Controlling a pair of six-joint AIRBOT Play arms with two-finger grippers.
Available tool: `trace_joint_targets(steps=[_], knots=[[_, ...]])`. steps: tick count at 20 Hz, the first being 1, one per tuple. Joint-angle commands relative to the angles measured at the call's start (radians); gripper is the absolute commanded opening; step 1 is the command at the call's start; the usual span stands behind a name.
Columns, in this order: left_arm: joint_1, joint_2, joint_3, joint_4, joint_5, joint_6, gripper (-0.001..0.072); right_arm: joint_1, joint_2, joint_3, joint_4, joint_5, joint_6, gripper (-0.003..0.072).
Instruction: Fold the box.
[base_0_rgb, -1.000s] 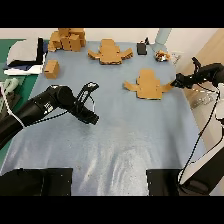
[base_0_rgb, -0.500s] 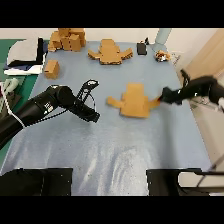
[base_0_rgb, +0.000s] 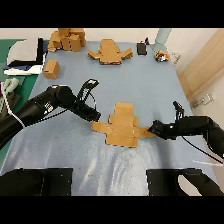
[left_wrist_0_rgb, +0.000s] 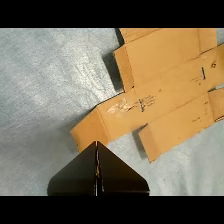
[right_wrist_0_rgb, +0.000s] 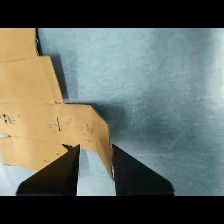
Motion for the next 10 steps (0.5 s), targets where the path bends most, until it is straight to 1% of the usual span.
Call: trace_joint_targets(steps=[1,2,3,4,6,7,9,10], knots=[[0.001,0.001,0.002,-0.013,-0.008,-0.011,0.0016,0.009,-0.004,0.010,-0.055,-0.018,0.029,0.0314],[0.001,0.001,0.006,-0.026,-0.018,-0.011,0.0036,0.009,-0.040,0.032,-0.055,-0.029,0.010,0.0314],[0.001,0.001,0.013,-0.032,-0.034,-0.011,0.0407,0.009,-0.085,0.059,-0.055,-0.050,-0.017,0.0309],[0.001,0.001,0.024,-0.035,-0.048,-0.038,0.0632,0.009,-0.131,0.087,-0.051,-0.074,-0.045,0.0306],[0.002,0.001,0.052,-0.036,-0.069,-0.084,0.0632,0.009,-0.237,0.143,-0.014,-0.148,-0.131,0.0281],[0.002,0.001,0.069,-0.036,-0.079,-0.090,0.0632,0.010,-0.282,0.161,0.014,-0.171,-0.177,0.0281],[0.006,0.001,0.108,-0.037,-0.108,-0.113,0.0632,0.010,-0.354,0.185,0.088,-0.174,-0.274,0.0274],[0.016,-0.001,0.126,-0.051,-0.127,-0.115,0.0632,0.011,-0.380,0.195,0.114,-0.171,-0.311,0.0229]])
